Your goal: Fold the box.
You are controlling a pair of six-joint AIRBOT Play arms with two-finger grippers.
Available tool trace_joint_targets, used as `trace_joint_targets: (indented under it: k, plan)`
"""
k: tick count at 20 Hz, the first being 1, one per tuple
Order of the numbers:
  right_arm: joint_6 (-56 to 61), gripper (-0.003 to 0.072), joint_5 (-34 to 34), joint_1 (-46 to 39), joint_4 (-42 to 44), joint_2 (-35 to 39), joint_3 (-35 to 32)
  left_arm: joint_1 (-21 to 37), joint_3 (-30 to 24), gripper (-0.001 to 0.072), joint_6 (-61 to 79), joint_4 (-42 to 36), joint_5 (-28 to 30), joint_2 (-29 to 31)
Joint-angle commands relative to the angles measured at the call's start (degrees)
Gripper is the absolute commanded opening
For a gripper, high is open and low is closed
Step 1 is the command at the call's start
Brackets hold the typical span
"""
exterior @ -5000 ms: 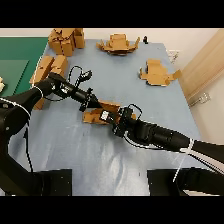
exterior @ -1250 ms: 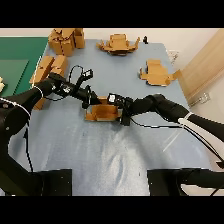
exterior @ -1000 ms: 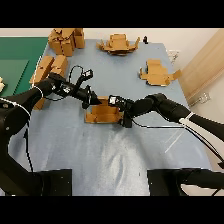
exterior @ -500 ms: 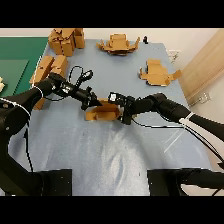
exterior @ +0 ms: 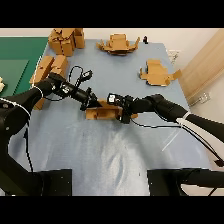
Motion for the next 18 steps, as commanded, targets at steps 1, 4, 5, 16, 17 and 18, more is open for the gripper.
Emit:
trace_joint_targets:
  k: [1, 4, 5, 16, 17, 18]
  plan:
    - [-6.1, 0.0714, 0.1, 0.0, 2.7, -1.3, 0.0, 0.0, 0.0, 0.0018, 0.0, 0.1, 0.7, 0.0]
    - [-10.3, 0.0714, 0.2, 0.0, 2.8, -1.4, 0.0, 0.0, 0.0, 0.0018, 0.0, 0.1, 2.7, 0.0]
    - [-10.5, 0.0713, 0.2, -0.1, 2.8, -1.6, 0.1, 0.0, 0.0, 0.0018, 0.0, 0.1, 3.2, 0.0]
    - [-12.6, 0.0693, -3.4, -0.2, 9.7, -5.7, 3.7, 0.0, 0.0, 0.0018, 0.2, 0.1, 6.8, 0.0]
    - [-12.6, 0.0693, -3.5, -0.3, 9.8, -5.8, 3.9, 0.0, 0.0, 0.0019, 0.2, 0.1, 6.8, 0.0]
    - [-12.7, 0.0693, -3.8, -0.5, 10.2, -6.0, 4.0, 0.0, 0.0, 0.0018, 0.2, 0.1, 7.1, 0.0]
